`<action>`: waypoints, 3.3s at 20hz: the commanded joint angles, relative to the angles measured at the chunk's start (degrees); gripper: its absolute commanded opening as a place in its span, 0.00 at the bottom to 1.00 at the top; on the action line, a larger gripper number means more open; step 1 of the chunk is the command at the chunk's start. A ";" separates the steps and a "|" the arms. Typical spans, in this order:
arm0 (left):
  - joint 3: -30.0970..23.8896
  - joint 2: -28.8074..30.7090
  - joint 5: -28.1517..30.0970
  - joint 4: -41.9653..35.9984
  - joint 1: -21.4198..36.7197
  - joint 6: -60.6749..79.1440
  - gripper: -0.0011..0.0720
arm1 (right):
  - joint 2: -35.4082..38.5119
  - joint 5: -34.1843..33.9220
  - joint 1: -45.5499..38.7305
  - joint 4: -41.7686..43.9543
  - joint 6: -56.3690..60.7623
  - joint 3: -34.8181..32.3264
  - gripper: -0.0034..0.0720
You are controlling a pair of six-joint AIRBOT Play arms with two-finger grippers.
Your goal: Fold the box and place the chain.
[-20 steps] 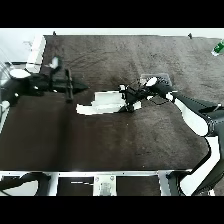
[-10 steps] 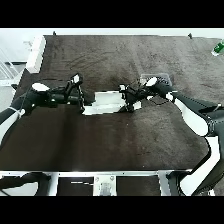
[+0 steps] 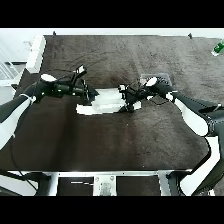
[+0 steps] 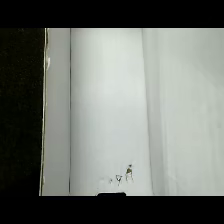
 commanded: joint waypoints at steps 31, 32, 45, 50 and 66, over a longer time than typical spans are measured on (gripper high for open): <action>6.67 6.32 -5.20 18.05 1.84 -8.70 0.42 | -0.02 0.00 0.02 0.00 -0.02 -0.02 0.70; 6.67 6.43 -7.10 20.24 2.34 -8.63 0.79 | -0.02 -0.02 0.02 0.00 -0.02 -0.02 0.70; 1.62 0.70 -4.15 29.40 -2.32 -3.23 0.84 | -0.02 0.00 0.02 0.00 -0.02 -0.02 0.70; 1.62 -0.28 -1.88 30.97 -4.76 -4.33 0.83 | -0.02 0.00 0.02 0.00 -0.02 -0.02 0.70; 1.31 -0.28 3.23 30.49 -7.37 -7.67 0.55 | -0.02 0.00 0.02 0.00 -0.02 -0.02 0.70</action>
